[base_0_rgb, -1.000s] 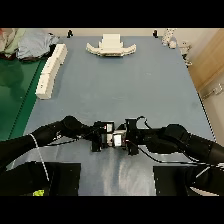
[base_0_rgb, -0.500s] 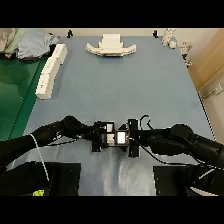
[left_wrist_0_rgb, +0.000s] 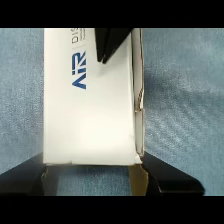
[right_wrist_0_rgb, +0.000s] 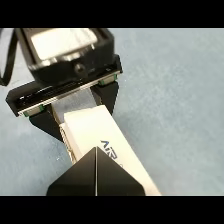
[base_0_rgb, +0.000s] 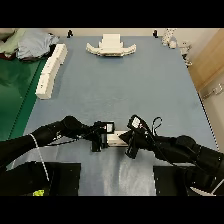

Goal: Fold the box.

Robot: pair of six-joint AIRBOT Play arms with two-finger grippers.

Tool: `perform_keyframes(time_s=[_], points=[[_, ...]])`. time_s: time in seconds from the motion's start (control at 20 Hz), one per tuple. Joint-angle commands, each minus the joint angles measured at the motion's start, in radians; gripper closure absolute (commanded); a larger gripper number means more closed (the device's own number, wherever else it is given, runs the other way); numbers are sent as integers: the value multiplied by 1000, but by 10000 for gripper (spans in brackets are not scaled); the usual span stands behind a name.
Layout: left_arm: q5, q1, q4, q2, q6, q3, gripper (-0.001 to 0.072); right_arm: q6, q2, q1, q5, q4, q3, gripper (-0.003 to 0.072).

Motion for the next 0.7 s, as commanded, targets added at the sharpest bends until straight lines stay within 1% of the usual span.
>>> perform_keyframes(time_s=[0.0, 0.4, 0.65], points=[[1, 0, 0, 1, 0, 0, 230, 82, 0, 32, 150, 52, -82, 683], [0, 0, 0, 1, 0, 0, 230, 94, -82, 32, 145, 52, -91, 683], [0, 0, 0, 1, 0, 0, 229, 112, -85, 61, 158, 51, -98, 682]])
